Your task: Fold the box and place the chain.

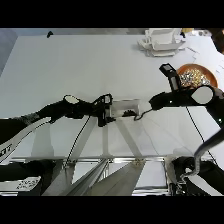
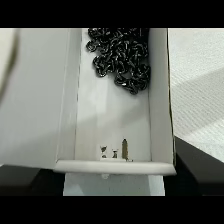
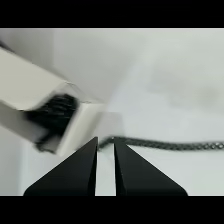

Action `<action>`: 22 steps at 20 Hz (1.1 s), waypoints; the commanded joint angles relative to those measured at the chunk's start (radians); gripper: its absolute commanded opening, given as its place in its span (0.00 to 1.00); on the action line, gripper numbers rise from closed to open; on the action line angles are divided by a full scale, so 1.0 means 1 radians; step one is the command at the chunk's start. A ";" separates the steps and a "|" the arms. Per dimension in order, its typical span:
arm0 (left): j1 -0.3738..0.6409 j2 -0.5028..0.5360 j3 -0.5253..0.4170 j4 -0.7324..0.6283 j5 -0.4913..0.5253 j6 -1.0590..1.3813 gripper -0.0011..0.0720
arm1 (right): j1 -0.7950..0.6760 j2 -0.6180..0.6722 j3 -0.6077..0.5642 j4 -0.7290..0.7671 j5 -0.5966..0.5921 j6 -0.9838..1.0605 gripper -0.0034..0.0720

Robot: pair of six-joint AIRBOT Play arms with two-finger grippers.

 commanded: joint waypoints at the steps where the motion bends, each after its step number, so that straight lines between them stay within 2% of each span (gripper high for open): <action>1: 0.000 0.001 0.001 0.000 0.000 0.000 0.36 | -0.004 -0.016 -0.001 -0.187 0.009 0.143 0.32; 2: 0.000 0.001 0.001 0.000 0.000 0.000 0.36 | 0.019 -0.035 -0.001 -0.188 0.010 0.129 0.40; 3: 0.000 0.001 0.001 0.000 0.000 0.000 0.36 | 0.041 -0.053 -0.001 -0.193 0.009 0.122 0.42; 9: 0.000 0.001 0.001 0.000 0.000 0.000 0.36 | 0.126 -0.172 -0.001 -0.223 0.014 0.130 0.42; 13: 0.000 0.001 0.001 0.000 0.000 0.000 0.36 | 0.130 -0.232 -0.001 -0.270 0.011 0.272 0.41; 22: 0.000 0.001 0.001 0.000 0.000 0.000 0.36 | 0.130 -0.276 -0.001 -0.278 -0.068 0.339 0.44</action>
